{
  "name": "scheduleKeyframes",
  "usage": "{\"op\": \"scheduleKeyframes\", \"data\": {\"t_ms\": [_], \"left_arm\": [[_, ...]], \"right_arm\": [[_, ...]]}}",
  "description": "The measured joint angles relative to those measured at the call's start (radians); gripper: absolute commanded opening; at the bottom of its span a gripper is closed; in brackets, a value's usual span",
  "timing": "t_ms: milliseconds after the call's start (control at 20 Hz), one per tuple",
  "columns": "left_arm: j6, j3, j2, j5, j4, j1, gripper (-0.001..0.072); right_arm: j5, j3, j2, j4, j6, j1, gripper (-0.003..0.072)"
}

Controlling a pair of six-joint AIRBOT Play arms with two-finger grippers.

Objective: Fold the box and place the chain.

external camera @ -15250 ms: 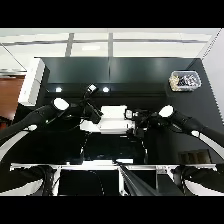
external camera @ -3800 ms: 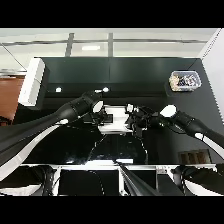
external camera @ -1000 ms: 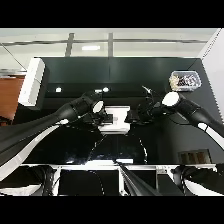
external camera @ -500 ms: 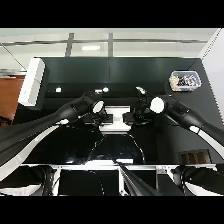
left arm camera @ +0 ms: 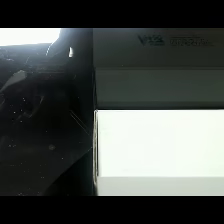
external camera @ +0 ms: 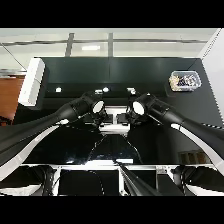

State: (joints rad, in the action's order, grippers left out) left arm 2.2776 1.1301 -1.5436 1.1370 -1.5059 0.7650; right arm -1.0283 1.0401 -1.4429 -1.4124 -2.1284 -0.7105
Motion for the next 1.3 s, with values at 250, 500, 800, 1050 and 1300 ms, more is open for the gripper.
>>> {"op": "scheduleKeyframes", "data": {"t_ms": [250,500,800,1050,1300], "left_arm": [[0.001,0.000,0.000,-0.001,0.000,0.000,0.0032],[0.001,0.000,0.000,-0.007,0.002,0.000,0.0031],[0.003,0.000,0.000,0.000,0.002,0.000,0.0031],[-0.001,0.000,0.000,0.000,-0.002,0.000,0.0031],[0.002,0.000,0.000,0.003,0.000,0.000,0.0031]], "right_arm": [[-0.023,0.013,-0.026,-0.060,-0.076,-0.023,0.0301],[-0.034,0.019,-0.047,-0.074,-0.115,-0.030,0.0117],[-0.042,0.021,-0.067,-0.061,-0.131,-0.036,0.0018],[-0.044,0.021,-0.071,-0.057,-0.129,-0.037,0.0243],[-0.037,0.021,-0.071,-0.040,-0.130,-0.038,0.0018]]}}
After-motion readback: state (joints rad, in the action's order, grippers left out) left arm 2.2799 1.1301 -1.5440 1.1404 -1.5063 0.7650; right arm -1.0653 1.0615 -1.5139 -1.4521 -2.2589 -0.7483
